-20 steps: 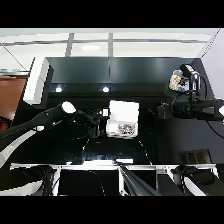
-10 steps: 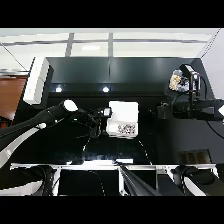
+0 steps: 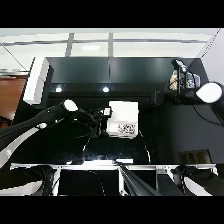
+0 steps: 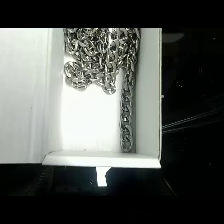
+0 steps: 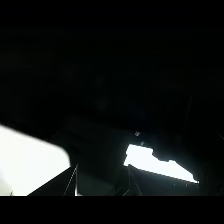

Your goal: Fold the box and place the chain.

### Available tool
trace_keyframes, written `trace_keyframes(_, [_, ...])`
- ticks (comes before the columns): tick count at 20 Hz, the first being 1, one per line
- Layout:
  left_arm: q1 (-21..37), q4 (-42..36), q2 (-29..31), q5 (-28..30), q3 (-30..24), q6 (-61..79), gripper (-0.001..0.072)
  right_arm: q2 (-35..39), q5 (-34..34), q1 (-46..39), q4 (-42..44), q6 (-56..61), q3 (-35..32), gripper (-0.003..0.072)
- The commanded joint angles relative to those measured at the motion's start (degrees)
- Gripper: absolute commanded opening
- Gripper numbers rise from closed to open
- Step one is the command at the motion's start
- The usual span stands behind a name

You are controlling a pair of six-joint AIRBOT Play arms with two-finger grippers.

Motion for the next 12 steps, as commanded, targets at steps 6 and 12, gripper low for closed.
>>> trace_keyframes(6, [0.0, 0.2, 0.0, 1.6, 0.0, -0.1, 0.0349, -21.7, 5.6, -1.9, 3.2, -11.3, 15.4, 0.0708])
trace_keyframes(12, [0.0, 0.2, 0.0, 1.6, 0.0, 0.0, 0.0350, -22.6, 9.0, -1.4, 5.3, -26.9, 15.4, 0.0704])
